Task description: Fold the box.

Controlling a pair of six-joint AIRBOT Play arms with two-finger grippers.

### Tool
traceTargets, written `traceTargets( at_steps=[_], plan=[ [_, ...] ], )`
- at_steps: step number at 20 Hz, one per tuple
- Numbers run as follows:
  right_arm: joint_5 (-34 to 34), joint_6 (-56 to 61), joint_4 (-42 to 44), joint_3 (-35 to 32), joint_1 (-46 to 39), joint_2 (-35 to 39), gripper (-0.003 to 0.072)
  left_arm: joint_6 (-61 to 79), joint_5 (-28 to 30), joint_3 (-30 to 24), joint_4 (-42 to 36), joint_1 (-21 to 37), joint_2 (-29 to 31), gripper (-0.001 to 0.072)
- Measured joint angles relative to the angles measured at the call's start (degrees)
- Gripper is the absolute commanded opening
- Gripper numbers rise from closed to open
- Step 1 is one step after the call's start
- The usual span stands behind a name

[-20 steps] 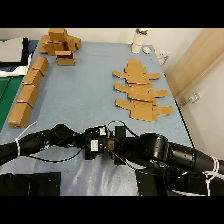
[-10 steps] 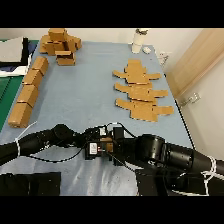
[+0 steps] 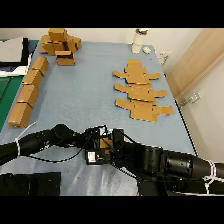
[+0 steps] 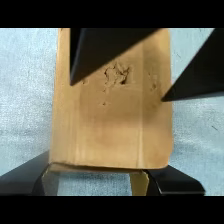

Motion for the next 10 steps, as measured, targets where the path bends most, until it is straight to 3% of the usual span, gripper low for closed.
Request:
traceTargets(
  at_steps=[10],
  plan=[
    [0.02, 2.80, -1.51, -0.70, 2.32, -0.33, 0.0582, 0.00, 0.00, 0.00, 0.00, 0.00, 0.00, 0.0478]
  ],
)
